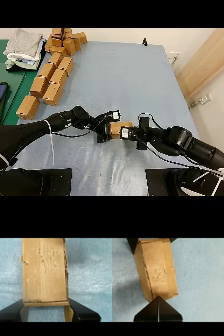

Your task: Fold the box.

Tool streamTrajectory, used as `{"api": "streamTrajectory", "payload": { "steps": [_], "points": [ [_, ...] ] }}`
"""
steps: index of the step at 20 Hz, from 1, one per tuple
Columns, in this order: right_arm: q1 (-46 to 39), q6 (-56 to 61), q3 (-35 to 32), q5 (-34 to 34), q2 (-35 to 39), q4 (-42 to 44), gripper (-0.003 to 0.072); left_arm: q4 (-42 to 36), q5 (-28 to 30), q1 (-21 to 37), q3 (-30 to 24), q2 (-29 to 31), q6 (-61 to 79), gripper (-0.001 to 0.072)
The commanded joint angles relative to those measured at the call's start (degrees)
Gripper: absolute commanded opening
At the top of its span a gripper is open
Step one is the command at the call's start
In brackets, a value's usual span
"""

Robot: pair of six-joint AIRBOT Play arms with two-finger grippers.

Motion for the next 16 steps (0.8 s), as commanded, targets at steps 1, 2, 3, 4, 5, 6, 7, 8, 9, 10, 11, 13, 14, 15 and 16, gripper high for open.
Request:
{"api": "streamTrajectory", "payload": {
  "steps": [1, 2, 3, 4, 5, 6, 7, 8, 9, 10, 11, 13, 14, 15, 16],
  "points": [
    [-0.1, 4.5, 0.7, -0.6, 1.4, -0.9, 0.0004, 0.0, 0.0, 0.0, 0.0, 0.0, 0.0, 0.0422],
    [-0.1, 8.4, 1.1, -1.7, 2.0, -2.5, 0.0005, 0.0, 0.0, 0.0, 0.0, 0.0, 0.0, 0.0422],
    [-0.1, 14.4, 1.6, -2.9, 2.7, -4.6, 0.0004, 0.0, 0.0, 0.0, 0.1, 0.0, 0.0, 0.0422],
    [-0.1, 20.7, 2.1, -4.0, 3.4, -6.7, 0.0005, 0.0, 0.0, 0.0, 0.0, 0.0, 0.0, 0.0422],
    [-0.1, 26.8, 2.2, -4.9, 4.0, -9.0, 0.0004, 0.0, 0.0, 0.0, 0.0, 0.0, 0.0, 0.0422],
    [-0.1, 32.7, 2.2, -5.9, 4.4, -11.1, 0.0005, 0.0, 0.0, 0.0, 0.0, 0.0, 0.0, 0.0422],
    [-0.1, 37.8, 2.2, -7.1, 4.6, -12.7, 0.0004, 0.0, 0.0, 0.0, 0.1, 0.0, 0.0, 0.0422],
    [-0.1, 42.4, 2.2, -8.1, 4.6, -13.8, 0.0005, 0.0, 0.0, 0.0, 0.0, 0.0, 0.0, 0.0422],
    [-0.1, 47.4, 2.2, -8.7, 4.5, -14.8, 0.0004, 0.0, 0.0, 0.0, 0.0, 0.0, 0.0, 0.0422],
    [-0.1, 52.0, 2.2, -8.7, 4.5, -15.6, 0.0005, 0.0, 0.0, 0.0, 0.1, 0.0, 0.0, 0.0422],
    [-0.1, 57.4, 2.2, -8.7, 4.5, -17.1, 0.0004, 0.0, 0.0, 0.0, 0.1, 0.0, 0.0, 0.0422],
    [-0.1, 69.0, 2.2, -9.5, 4.5, -21.1, 0.0004, 0.0, 0.0, 0.0, 0.0, 0.0, 0.0, 0.0422],
    [-0.1, 74.3, 2.2, -10.1, 4.5, -22.8, 0.0004, 0.0, 0.0, 0.0, 0.0, 0.0, 0.0, 0.0422],
    [-0.1, 79.3, 2.2, -10.8, 4.5, -24.1, 0.0004, 0.0, 0.1, 0.0, 0.0, 0.0, 0.0, 0.0422],
    [-0.1, 82.9, 2.2, -11.0, 4.5, -24.6, 0.0005, 0.0, 0.1, 0.0, 0.1, 0.0, 0.0, 0.0422]
  ]
}}
